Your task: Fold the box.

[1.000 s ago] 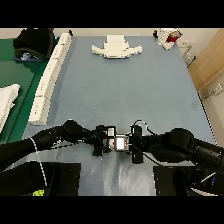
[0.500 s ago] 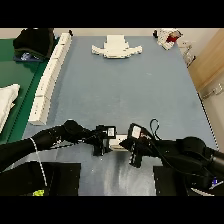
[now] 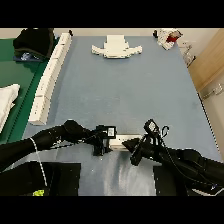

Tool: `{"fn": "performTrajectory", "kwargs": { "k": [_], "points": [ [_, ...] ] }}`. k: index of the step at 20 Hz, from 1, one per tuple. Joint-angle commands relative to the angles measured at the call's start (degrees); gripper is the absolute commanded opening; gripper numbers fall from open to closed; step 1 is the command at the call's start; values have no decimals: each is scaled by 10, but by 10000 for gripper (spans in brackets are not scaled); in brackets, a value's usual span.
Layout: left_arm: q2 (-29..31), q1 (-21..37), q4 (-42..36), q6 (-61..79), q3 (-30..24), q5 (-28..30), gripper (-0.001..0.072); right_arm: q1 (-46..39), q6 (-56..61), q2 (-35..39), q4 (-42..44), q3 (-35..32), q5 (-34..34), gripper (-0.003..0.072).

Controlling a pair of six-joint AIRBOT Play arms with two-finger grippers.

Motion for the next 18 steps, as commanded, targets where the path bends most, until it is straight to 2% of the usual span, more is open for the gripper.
{"fn": "performTrajectory", "kwargs": {
  "k": [1,6,18],
  "points": [
    [0,0,0,1,0,0,468,1,12,-21,4,-7,16,8],
    [0,0,0,1,0,0,468,19,12,-47,3,-21,20,8],
    [0,0,0,1,0,0,468,19,11,-53,0,-23,28,8]
  ]
}}
